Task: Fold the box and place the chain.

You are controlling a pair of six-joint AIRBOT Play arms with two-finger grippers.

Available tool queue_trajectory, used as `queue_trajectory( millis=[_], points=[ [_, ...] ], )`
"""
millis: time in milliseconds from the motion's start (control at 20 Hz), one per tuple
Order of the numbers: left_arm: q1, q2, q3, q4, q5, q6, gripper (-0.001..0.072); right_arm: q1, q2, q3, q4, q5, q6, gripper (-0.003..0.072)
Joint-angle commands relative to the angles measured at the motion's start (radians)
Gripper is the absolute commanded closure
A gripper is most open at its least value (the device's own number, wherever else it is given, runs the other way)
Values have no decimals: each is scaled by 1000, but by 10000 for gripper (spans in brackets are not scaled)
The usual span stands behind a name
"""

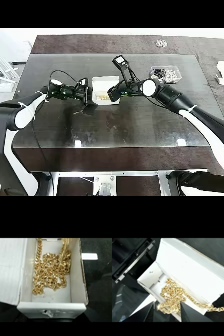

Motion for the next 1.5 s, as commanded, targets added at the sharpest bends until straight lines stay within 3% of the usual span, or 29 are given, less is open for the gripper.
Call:
queue_trajectory(
  millis=[0,250,550,700,800,1000,1450],
  points=[
    [0,1,0,-1,0,0,298,-28,-1,-3,-1,-34,-2,334],
    [1,1,0,0,0,0,298,-134,60,-6,-1,-31,53,333],
    [0,1,0,-1,0,0,298,-366,117,-77,1,-53,203,332],
    [1,1,0,-1,0,0,299,-452,51,-114,3,-116,261,302],
    [0,1,0,-1,0,0,299,-485,-14,-114,23,-181,291,236],
    [0,1,0,-1,0,0,299,-500,-145,-108,137,-311,294,236],
    [0,1,0,-1,0,0,298,-498,-307,3,240,-344,294,236]
  ],
)
